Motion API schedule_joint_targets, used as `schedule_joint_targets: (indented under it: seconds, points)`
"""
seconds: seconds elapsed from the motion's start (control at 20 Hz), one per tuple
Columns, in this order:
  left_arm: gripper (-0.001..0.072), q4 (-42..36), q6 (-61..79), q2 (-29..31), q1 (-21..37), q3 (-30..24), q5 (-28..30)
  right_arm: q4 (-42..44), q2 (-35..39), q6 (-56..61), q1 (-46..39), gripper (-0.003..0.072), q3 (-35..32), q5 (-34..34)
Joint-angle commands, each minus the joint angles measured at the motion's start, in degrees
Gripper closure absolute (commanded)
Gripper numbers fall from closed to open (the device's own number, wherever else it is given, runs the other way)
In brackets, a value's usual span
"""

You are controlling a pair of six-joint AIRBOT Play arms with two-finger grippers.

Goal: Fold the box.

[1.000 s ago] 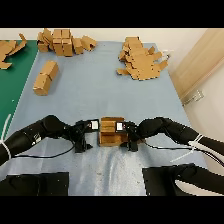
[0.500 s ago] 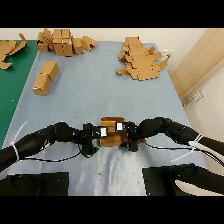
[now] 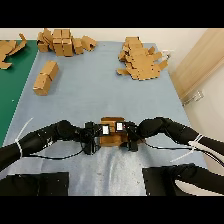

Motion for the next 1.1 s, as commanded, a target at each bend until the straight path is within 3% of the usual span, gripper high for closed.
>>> schedule_joint_targets:
  seconds: [0.0, 0.85, 0.95, 1.05]
  points:
    - [0.0008, -1.07, 0.02, -0.72, -0.09, 0.31, -0.11, 0.02, 0.02, 0.0, 0.02, 0.0176, 0.02, 0.02]
    - [0.0011, -2.36, 0.02, -2.8, -0.68, 0.42, 1.97, 0.0, 0.02, 0.0, 0.02, 0.0177, 0.02, 0.02]
    - [0.0148, -2.34, 0.04, -2.8, -0.68, 0.42, 1.97, 0.02, 0.02, 0.0, 0.02, 0.0176, 0.02, 0.02]
    - [0.0147, -2.34, 0.02, -2.8, -0.68, 0.42, 1.95, 0.0, 0.02, 0.0, 0.02, 0.0176, 0.02, 0.02]
